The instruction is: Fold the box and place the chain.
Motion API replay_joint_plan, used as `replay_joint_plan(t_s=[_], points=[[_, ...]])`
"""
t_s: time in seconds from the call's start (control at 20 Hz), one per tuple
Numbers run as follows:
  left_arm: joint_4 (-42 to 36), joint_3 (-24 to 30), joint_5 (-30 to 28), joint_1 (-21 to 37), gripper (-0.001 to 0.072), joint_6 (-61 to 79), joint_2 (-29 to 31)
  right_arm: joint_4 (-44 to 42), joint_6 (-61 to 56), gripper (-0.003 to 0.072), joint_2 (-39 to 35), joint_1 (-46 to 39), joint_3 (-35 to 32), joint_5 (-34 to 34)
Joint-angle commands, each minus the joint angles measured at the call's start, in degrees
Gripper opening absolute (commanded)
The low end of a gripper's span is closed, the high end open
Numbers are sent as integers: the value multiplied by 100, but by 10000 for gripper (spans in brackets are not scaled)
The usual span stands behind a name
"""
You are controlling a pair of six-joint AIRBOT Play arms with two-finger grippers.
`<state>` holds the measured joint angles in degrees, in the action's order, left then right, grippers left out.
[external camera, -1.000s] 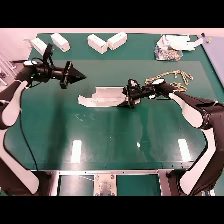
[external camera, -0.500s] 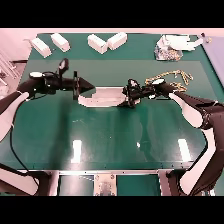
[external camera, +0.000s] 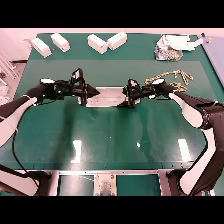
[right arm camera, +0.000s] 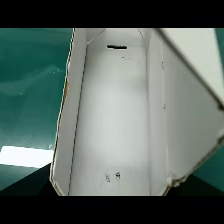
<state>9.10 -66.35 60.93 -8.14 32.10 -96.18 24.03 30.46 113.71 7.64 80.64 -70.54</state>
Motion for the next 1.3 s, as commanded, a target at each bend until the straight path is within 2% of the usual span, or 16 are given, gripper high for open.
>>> replay_joint_plan(t_s=[0.0, 0.35, 0.5, 0.65, 1.05, 1.25], points=[[-490, -15, -671, -26, 15, 461, 0, 0, 0, 584, -2, 0, 2, -2], [-1029, -15, -1209, -26, 15, 1152, -2, -2, 0, 584, -2, 2, 2, 0], [-1158, -15, -1272, -26, 15, 1279, -22, 0, 0, 584, -2, 0, 2, -2], [-1652, -90, -1220, -28, 16, 1646, -284, 0, 0, 584, -2, 2, 2, -2], [-1322, -197, -1217, -184, 18, 1550, -682, -2, 0, 584, -2, 2, 2, 0], [-1202, -199, -1502, -389, 18, 1646, -820, 0, 0, 584, -2, 2, 2, -2]])
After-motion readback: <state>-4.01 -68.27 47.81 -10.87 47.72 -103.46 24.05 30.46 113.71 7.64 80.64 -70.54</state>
